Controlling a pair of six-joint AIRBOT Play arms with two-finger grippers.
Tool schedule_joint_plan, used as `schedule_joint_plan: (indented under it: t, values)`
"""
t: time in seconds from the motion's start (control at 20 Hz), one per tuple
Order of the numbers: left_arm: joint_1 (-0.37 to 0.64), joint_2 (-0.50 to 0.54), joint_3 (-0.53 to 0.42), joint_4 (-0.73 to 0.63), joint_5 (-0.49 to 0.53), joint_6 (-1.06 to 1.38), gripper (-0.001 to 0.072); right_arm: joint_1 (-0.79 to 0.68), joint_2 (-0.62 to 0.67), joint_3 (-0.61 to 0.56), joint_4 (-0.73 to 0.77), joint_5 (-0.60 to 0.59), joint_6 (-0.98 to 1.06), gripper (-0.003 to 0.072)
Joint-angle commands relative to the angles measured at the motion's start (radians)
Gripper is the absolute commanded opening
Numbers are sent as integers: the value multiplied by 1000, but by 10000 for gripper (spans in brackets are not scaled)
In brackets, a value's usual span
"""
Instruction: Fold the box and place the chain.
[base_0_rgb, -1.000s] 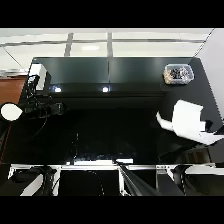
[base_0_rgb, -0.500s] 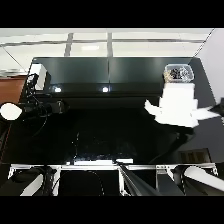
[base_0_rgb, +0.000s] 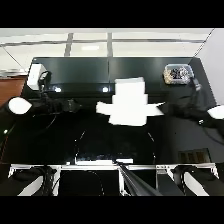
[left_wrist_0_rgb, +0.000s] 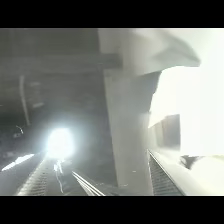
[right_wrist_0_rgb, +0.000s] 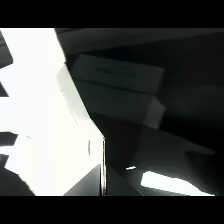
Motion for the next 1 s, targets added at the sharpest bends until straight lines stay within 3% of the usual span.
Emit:
schedule_joint_plan:
  t: [0.0, 0.2, 0.4, 0.6, 0.65, 0.75, 0.85, 0.95]
  values:
    - [-43, -174, 116, -130, -48, 71, 688, 251, 5, -127, 84, -246, 9, 14]
    - [-1, -435, 266, -442, -223, 286, 688, 312, 3, -130, 85, -253, 9, 14]
    - [-3, -616, 389, -462, -345, 360, 688, 312, 3, -130, 84, -247, 6, 14]
    - [-34, -783, 533, -468, -575, 498, 684, 312, 3, -130, 84, -244, 6, 14]
    - [-48, -819, 568, -466, -634, 531, 663, 312, 3, -130, 84, -242, 6, 14]
    - [-80, -876, 639, -437, -739, 602, 538, 312, 3, -130, 84, -242, 6, 15]
    - [-106, -898, 689, -375, -758, 646, 385, 312, 3, -130, 84, -242, 6, 14]
    - [-122, -921, 737, -315, -788, 656, 326, 312, 3, -130, 83, -242, 6, 14]
